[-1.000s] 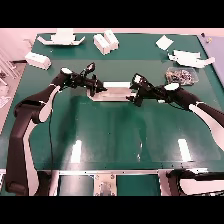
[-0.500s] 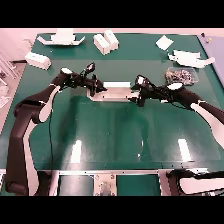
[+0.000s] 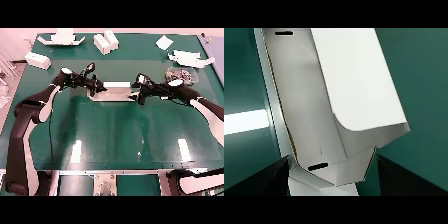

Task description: Fold the box and place the chain.

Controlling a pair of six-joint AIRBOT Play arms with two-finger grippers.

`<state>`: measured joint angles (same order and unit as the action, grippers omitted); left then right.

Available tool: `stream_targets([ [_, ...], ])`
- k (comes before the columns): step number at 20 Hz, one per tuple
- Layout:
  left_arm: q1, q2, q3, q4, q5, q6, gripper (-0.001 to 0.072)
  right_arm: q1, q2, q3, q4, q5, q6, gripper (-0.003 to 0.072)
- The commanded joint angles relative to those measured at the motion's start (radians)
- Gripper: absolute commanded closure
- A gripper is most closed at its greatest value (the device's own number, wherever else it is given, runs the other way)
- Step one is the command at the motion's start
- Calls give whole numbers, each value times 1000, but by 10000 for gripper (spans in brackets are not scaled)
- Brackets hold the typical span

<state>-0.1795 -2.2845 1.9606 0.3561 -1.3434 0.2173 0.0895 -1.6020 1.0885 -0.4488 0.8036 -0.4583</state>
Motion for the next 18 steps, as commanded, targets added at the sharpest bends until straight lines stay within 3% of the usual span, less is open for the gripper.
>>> stream_targets([
  [1, 0, 0, 0, 0, 0, 0, 687, 0, -18, 10, 2, 7, -47, 72],
  [8, 0, 0, 0, 1, 0, 0, 687, -33, -77, 93, 4, 90, -47, 72],
  [18, 0, 0, 0, 1, -1, 0, 688, -37, -129, 134, 2, 114, -77, 72],
])
